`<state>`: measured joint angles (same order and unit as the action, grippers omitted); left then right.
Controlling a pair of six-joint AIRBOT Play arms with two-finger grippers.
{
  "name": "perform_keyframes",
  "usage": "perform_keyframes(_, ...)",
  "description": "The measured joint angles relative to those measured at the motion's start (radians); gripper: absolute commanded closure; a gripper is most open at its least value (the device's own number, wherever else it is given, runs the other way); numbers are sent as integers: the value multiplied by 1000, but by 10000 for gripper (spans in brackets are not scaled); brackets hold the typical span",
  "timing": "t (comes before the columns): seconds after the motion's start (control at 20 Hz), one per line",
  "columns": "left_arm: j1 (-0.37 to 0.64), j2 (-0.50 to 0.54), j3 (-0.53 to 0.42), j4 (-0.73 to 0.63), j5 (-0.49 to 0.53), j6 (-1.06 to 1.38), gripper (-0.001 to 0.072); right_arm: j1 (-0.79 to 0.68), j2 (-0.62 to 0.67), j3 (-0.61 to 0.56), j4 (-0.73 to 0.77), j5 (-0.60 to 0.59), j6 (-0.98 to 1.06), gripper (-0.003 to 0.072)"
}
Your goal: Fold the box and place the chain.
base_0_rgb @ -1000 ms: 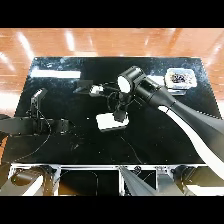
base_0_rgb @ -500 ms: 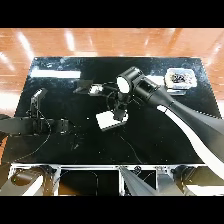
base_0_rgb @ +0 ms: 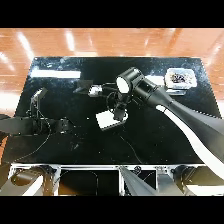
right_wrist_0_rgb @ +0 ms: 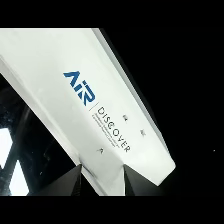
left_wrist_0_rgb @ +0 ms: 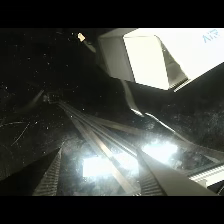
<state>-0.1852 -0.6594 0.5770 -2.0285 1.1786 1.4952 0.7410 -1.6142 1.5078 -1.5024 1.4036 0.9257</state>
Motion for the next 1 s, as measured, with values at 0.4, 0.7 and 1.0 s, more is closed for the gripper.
perform_keyframes(0.4,0,0,0,0,-3,0,144,0,0,0,1,-47,110,370)
perform_keyframes(0.7,0,-26,0,0,-8,0,144,0,0,21,1,-83,174,370)
perform_keyframes(1.0,0,-50,0,-14,-8,0,144,-11,-5,59,0,-109,195,370)
